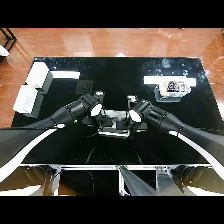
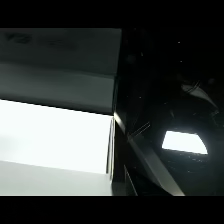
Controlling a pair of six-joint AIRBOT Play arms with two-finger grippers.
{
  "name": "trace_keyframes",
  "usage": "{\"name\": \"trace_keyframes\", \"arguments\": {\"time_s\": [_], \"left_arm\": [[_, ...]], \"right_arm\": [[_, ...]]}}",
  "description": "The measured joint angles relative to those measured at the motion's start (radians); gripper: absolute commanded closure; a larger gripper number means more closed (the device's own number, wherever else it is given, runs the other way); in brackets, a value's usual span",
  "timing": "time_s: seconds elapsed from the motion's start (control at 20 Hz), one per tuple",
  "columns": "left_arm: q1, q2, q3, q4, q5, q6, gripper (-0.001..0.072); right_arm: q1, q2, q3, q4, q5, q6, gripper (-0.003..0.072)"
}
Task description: Fold the box and place the chain.
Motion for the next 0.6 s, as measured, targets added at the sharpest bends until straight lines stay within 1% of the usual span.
{"name": "trace_keyframes", "arguments": {"time_s": [0.35, 0.4, 0.45, 0.6], "left_arm": [[0.000, 0.000, 0.000, 0.000, 0.000, 0.000, 0.0692], [0.000, 0.000, 0.000, 0.000, 0.000, 0.000, 0.0691], [0.000, 0.000, 0.000, 0.000, 0.000, 0.000, 0.0692], [0.000, 0.000, 0.000, 0.000, 0.000, 0.000, 0.0691]], "right_arm": [[0.000, -0.017, 0.010, -0.009, -0.006, 0.026, 0.0386], [0.000, -0.021, 0.012, -0.010, -0.009, 0.029, 0.0410], [0.000, -0.024, 0.014, -0.009, -0.009, 0.031, 0.0452], [0.000, -0.031, 0.018, -0.009, -0.010, 0.037, 0.0453]]}}
